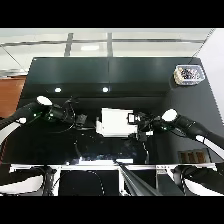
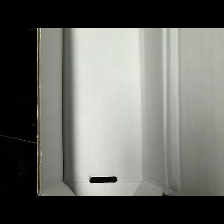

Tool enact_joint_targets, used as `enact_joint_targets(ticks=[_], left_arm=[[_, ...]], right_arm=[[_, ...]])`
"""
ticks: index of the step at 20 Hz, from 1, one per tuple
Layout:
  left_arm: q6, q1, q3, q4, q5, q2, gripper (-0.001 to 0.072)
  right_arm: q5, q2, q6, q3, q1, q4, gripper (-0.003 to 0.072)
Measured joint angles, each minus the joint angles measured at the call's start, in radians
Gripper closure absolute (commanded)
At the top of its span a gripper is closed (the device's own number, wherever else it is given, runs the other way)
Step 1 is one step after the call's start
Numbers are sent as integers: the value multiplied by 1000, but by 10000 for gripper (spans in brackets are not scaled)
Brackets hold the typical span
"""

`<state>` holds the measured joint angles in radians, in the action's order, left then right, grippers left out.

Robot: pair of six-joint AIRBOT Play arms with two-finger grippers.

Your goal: Fold the box and place the chain.

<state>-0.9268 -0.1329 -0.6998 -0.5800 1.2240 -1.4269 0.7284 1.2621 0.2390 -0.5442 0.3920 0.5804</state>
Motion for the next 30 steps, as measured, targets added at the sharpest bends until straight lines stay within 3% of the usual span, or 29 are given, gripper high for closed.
enact_joint_targets(ticks=[9, 10, 12, 30], left_arm=[[-22, -29, -58, 46, 81, -1, 8], [-39, -43, -64, 42, 79, -1, 41], [-76, -78, -79, 22, 67, -1, 91], [-416, -290, -194, -248, -80, 0, 92]], right_arm=[[0, 0, 0, 0, 0, 0, 202], [0, 0, 0, 0, 0, 0, 203], [0, 0, 0, 0, 0, 0, 202], [0, 0, 0, 0, 0, 0, 203]])
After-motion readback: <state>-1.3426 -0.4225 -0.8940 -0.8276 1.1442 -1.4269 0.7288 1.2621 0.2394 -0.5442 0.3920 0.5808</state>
